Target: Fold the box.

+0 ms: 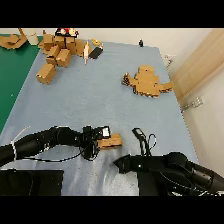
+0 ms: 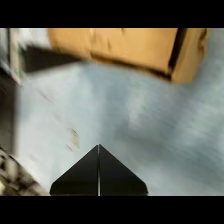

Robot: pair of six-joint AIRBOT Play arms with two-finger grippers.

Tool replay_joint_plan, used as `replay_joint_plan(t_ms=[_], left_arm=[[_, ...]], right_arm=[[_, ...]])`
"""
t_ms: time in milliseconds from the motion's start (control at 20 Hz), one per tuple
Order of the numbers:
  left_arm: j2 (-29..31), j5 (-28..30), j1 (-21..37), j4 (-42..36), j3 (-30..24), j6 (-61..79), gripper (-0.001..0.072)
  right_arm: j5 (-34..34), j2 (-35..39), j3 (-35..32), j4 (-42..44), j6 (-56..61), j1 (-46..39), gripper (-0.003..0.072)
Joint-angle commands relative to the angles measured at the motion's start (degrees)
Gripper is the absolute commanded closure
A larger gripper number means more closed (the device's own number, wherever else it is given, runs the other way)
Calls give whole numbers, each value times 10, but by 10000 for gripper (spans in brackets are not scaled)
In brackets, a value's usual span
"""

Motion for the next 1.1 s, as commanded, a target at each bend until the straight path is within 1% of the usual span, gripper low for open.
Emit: replay_joint_plan(t_ms=[0, 50, 150, 250, 550, 800, 1050], left_arm=[[0, 0, 0, 0, 0, 0, 171], [0, 0, 0, 0, 0, 0, 171], [0, 0, 0, 0, 0, 0, 171], [0, 0, 0, 0, 0, 0, 171], [0, -1, 0, 0, 0, 0, 171], [0, 0, 0, 0, 0, 0, 171], [0, 0, 0, 0, 0, 0, 171]], right_arm=[[187, 35, -21, 101, 34, -28, 686], [201, 38, -21, 98, 34, -41, 685], [199, 27, -25, 99, 40, -77, 686], [201, 10, -25, 99, 40, -93, 686], [216, -37, -24, 97, 38, -90, 686], [216, -49, -25, 97, 38, -72, 685], [215, -83, -24, 97, 38, -72, 686]])
